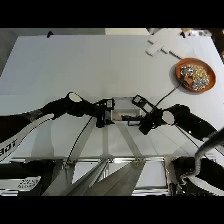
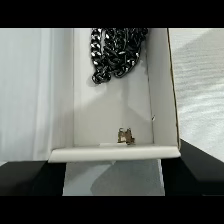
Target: Fold the box and place the chain.
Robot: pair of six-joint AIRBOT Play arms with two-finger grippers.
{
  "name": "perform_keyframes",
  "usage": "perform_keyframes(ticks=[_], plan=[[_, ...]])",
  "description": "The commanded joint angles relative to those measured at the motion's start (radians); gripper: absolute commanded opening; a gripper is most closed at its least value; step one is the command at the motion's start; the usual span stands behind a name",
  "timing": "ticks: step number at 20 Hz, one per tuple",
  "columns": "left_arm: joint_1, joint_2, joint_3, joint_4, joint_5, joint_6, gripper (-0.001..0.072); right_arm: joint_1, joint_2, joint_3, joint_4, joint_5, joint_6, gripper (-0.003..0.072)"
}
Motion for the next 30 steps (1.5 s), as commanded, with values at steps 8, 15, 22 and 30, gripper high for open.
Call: perform_keyframes(ticks=[8,15,22,30], plan=[[0.000,0.001,0.001,0.000,0.000,0.000,0.0033,0.001,0.185,0.000,-0.085,0.132,0.099,0.0016],[0.000,0.001,0.001,0.000,0.000,0.001,0.0033,0.001,0.329,0.117,-0.048,0.214,0.098,0.0016],[0.000,0.001,0.001,0.000,0.000,0.000,0.0033,0.001,0.325,0.378,0.056,0.209,0.042,0.0016],[0.000,0.001,0.001,0.000,0.000,0.001,0.0033,0.002,0.190,0.386,0.198,0.239,-0.021,0.0017]])
